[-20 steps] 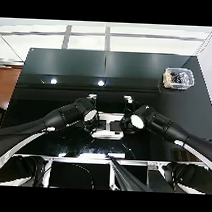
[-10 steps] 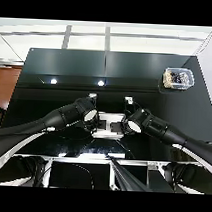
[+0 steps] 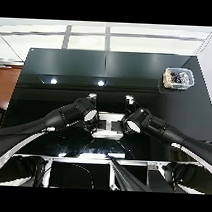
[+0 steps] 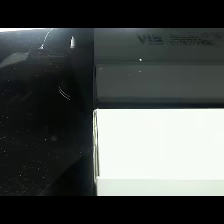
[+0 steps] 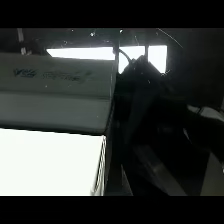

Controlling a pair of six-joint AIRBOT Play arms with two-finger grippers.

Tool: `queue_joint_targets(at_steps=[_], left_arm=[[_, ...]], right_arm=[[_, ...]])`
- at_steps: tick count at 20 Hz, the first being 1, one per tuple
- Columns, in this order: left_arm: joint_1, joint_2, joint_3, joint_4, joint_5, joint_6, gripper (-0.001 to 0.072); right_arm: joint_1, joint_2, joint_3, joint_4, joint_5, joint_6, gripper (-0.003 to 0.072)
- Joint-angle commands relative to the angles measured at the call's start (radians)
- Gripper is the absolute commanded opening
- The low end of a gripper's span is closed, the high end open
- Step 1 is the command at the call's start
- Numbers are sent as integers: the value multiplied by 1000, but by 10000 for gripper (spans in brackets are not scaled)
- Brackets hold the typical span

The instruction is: Fold the box and place the chain.

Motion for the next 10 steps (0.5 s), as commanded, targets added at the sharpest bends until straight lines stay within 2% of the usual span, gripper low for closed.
queue_joint_targets(at_steps=[1,5,6,8,10], left_arm=[[0,0,0,0,1,1,31],[0,0,0,0,0,1,31],[0,0,0,0,0,1,31],[0,0,0,0,1,1,31],[0,0,0,0,1,1,31]], right_arm=[[0,-11,1,12,0,3,269],[0,-31,1,24,-2,3,268],[0,-33,1,26,-3,3,210],[0,-33,1,26,-6,2,159],[1,-33,1,26,-11,3,17]])
